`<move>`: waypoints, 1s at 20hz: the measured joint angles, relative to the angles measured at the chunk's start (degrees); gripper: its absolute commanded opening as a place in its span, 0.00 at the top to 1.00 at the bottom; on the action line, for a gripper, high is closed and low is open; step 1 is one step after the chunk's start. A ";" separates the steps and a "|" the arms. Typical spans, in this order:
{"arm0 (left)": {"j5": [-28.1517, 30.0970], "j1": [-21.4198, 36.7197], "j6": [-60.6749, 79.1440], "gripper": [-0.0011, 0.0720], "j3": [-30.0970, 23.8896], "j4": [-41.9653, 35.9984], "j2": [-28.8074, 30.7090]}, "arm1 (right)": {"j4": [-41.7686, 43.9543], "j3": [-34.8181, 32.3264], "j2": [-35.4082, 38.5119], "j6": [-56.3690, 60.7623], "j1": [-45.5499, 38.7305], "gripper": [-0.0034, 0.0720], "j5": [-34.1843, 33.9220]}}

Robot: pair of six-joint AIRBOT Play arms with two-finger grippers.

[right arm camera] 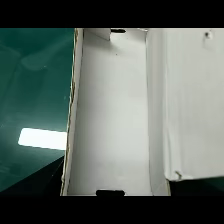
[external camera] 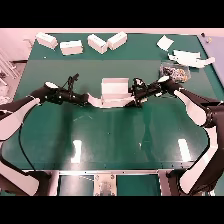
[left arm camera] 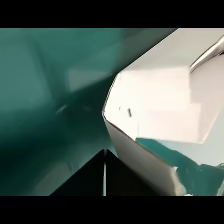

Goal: Fold the box and place the chain.

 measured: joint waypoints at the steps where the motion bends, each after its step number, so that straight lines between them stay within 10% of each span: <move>1: 0.00 -0.24 0.76 0.96 0.39 -1.07 0.02 | -0.02 0.00 0.00 0.02 0.00 0.28 0.00; 18: -0.85 -2.64 -3.30 0.87 5.07 -3.74 0.57 | 0.00 0.00 0.00 0.00 0.00 0.28 0.00; 20: -1.55 -2.62 -3.82 0.67 6.03 -3.72 0.57 | 0.00 0.00 0.00 0.00 0.00 0.28 0.00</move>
